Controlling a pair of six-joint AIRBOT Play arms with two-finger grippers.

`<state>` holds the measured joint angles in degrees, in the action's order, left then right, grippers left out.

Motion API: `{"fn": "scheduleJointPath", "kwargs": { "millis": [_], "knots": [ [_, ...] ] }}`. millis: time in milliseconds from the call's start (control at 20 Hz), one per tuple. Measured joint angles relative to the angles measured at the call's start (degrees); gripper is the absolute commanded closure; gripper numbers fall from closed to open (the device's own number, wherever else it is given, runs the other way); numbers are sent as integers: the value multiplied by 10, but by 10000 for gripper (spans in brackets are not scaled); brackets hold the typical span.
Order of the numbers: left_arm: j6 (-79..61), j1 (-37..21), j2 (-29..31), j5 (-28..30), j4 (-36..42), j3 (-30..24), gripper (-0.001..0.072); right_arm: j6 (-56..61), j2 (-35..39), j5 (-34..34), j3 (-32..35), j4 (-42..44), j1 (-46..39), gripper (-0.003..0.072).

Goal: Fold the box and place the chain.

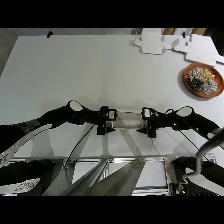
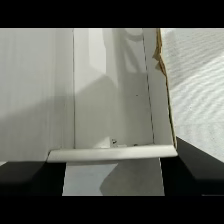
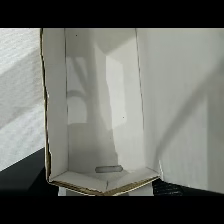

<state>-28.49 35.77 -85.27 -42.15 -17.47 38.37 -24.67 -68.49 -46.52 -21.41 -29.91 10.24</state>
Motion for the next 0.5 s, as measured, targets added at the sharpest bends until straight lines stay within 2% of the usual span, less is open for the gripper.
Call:
{"fn": "scheduleJointPath", "kwargs": {
  "millis": [100,150,200,500],
  "knots": [
    [0,0,0,0,0,0,437,0,0,2,0,0,0,280],
    [0,0,0,0,0,0,437,0,0,4,0,0,0,172],
    [0,0,0,0,0,0,437,0,0,5,0,0,0,-23],
    [0,0,0,-2,0,0,437,14,16,6,0,-47,-4,-14]
  ]
}}
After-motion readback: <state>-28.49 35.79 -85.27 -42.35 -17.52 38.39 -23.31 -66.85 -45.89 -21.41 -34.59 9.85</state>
